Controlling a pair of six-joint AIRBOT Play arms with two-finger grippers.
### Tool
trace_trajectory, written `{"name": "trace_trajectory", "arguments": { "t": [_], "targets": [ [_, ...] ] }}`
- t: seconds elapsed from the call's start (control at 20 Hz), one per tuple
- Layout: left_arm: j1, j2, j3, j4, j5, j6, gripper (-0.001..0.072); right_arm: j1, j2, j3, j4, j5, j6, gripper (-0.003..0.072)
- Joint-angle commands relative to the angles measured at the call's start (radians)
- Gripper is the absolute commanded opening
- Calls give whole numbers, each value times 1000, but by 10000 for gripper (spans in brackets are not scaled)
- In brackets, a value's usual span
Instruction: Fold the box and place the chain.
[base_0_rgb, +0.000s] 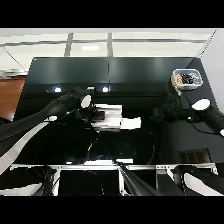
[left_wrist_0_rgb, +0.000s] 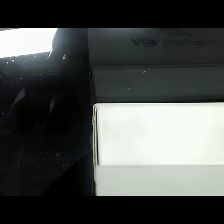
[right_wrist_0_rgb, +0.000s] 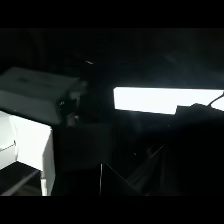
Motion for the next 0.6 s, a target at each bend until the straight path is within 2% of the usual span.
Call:
{"name": "trace_trajectory", "arguments": {
  "t": [0.0,0.15,0.3,0.35,0.4,0.55],
  "targets": [
    [1,0,1,0,-2,0,25,40,-107,-55,147,22,54,19],
    [1,0,1,0,-2,0,25,188,-207,-45,365,-10,-82,19],
    [2,0,1,0,-2,0,25,242,-228,39,354,10,-137,42],
    [2,0,1,0,-2,0,25,243,-228,81,320,47,-136,290],
    [2,0,1,0,-2,0,25,242,-228,119,287,89,-136,497],
    [2,0,1,0,-2,0,25,257,-228,207,256,180,-129,501]
  ]
}}
